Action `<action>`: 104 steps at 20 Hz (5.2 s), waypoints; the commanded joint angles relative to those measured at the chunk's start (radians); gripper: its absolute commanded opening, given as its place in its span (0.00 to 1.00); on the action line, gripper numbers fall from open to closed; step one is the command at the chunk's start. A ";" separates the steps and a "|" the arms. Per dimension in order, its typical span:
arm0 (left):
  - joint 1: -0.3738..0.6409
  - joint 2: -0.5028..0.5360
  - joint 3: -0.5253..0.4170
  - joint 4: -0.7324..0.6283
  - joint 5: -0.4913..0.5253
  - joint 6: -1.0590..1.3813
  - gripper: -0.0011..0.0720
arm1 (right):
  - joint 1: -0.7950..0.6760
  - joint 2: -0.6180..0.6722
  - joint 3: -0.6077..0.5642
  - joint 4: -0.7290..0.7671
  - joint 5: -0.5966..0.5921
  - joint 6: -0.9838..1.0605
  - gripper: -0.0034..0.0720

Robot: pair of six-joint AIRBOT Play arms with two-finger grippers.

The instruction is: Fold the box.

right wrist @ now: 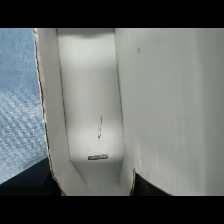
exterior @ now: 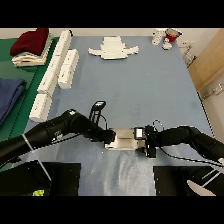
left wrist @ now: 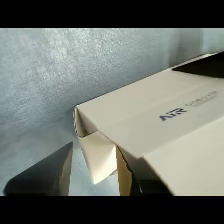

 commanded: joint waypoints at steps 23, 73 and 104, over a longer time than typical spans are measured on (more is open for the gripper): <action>-0.200 -0.219 0.241 0.397 -0.167 -0.468 0.58 | 0.000 0.000 0.000 0.000 0.000 0.000 0.64; -0.261 -0.286 0.241 0.429 -0.219 -0.728 0.03 | 0.000 0.000 0.000 0.000 0.000 0.000 0.64; -0.421 -0.011 0.364 0.462 -0.513 0.021 0.03 | 0.000 0.000 0.000 0.000 0.000 0.000 0.64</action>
